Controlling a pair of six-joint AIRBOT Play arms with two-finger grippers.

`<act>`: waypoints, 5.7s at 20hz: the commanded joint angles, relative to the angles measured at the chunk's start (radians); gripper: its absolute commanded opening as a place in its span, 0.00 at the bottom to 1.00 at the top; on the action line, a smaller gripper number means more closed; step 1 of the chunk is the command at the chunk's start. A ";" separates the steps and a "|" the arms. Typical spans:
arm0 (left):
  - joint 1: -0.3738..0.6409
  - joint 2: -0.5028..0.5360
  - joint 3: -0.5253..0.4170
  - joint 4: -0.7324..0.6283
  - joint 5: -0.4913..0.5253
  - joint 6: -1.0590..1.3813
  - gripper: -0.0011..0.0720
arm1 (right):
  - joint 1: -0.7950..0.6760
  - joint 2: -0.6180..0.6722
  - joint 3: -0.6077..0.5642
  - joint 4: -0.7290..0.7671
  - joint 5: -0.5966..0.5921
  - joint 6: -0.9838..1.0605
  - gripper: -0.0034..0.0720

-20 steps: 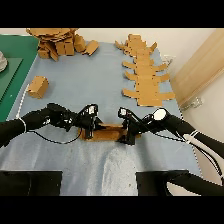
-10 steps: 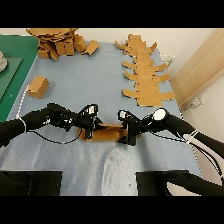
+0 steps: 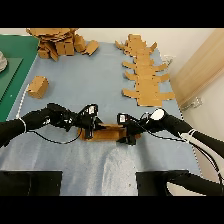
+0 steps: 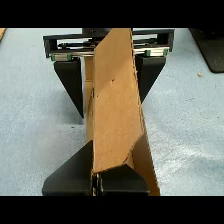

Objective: Fold the box.

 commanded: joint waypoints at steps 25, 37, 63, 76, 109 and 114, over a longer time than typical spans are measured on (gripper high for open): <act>0.000 0.000 0.000 0.000 0.001 0.000 0.03 | 0.001 -0.067 0.000 0.019 -0.026 -0.045 0.82; 0.000 0.000 0.000 0.000 0.000 0.000 0.03 | 0.000 -0.067 0.000 0.020 -0.027 -0.045 0.82; 0.046 0.047 0.006 -0.058 0.029 -0.441 0.80 | 0.001 -0.066 0.000 0.020 -0.029 -0.045 0.82; 0.126 0.224 0.005 0.298 0.025 -0.808 0.80 | 0.000 -0.065 0.000 0.023 -0.043 0.019 0.83; -0.054 -0.214 0.366 0.447 0.021 -1.624 0.03 | 0.000 -0.066 0.000 -0.017 -0.054 -0.053 0.83; 0.053 -0.166 0.384 0.472 -0.030 -1.410 0.03 | 0.000 -0.066 0.000 -0.018 -0.053 -0.053 0.83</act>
